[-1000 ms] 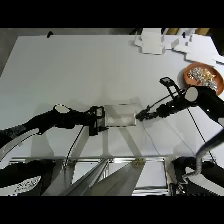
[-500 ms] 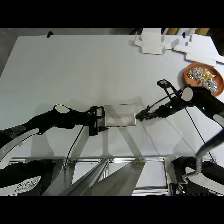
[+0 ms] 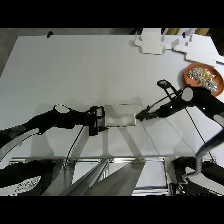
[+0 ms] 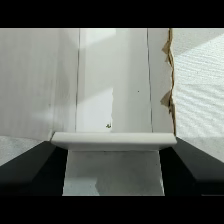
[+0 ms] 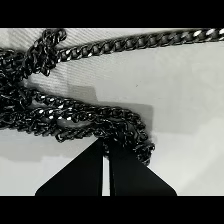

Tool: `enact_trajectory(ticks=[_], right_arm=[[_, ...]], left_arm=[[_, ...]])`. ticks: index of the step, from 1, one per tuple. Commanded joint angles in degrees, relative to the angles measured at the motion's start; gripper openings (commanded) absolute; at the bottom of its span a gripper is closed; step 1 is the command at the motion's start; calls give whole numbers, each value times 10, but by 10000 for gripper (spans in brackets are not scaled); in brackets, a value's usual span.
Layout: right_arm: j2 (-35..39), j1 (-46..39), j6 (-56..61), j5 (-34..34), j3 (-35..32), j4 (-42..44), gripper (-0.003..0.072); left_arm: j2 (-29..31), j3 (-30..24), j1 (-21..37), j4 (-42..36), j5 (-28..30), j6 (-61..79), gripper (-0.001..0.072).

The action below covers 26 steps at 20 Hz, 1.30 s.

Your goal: Fold the box and place the chain.

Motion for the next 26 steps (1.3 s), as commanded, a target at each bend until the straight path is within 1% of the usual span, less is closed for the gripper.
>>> enact_trajectory(ticks=[1,3,7,10,13,15,17,19,22,24,26], right_arm=[[40,0,-4,16,0,5,13],[68,0,-4,33,0,25,13],[169,0,-17,42,0,69,13],[245,0,-72,45,0,128,13],[289,0,-186,66,0,234,13],[300,0,-243,85,0,307,13],[300,0,-275,103,0,373,13],[300,0,-305,113,0,422,14],[299,9,-360,118,0,461,13],[299,45,-393,116,0,489,13],[294,99,-405,82,0,487,14]], left_arm=[[0,0,0,0,0,0,272],[0,0,0,0,0,0,272],[0,0,0,0,0,0,272],[0,0,0,0,0,0,272],[0,0,0,0,0,0,272],[0,0,0,0,0,0,272],[0,0,0,0,0,0,272],[0,0,0,0,0,0,272],[0,0,0,0,0,0,272],[0,0,0,0,0,0,272],[0,0,0,0,0,0,272]])
